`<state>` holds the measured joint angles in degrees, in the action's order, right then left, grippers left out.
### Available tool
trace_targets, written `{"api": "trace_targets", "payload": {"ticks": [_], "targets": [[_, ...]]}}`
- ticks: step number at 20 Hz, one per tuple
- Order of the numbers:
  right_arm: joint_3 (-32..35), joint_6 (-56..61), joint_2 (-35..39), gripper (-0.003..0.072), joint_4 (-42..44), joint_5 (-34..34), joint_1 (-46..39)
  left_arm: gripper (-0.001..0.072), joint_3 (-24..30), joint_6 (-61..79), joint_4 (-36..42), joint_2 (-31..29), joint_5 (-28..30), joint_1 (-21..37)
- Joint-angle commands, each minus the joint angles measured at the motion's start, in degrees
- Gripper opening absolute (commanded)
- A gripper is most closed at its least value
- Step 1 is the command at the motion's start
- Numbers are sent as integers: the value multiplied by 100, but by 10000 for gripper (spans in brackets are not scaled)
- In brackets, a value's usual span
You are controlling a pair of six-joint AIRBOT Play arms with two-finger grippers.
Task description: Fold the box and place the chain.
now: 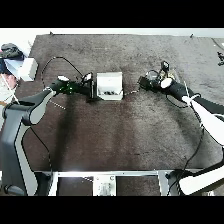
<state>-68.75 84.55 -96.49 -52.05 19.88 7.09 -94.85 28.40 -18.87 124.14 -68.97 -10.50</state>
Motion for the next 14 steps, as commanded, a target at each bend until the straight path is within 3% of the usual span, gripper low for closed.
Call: {"api": "trace_targets", "payload": {"ticks": [1,7,14], "targets": [[-28,-380,758,14,26,415,402,353,-2,0,0,-2,0,2],[-28,-647,2096,15,-59,186,1276,353,-2,0,-2,-2,0,2],[-28,-636,2129,14,4,-354,2011,352,-2,0,0,-2,0,2]]}}
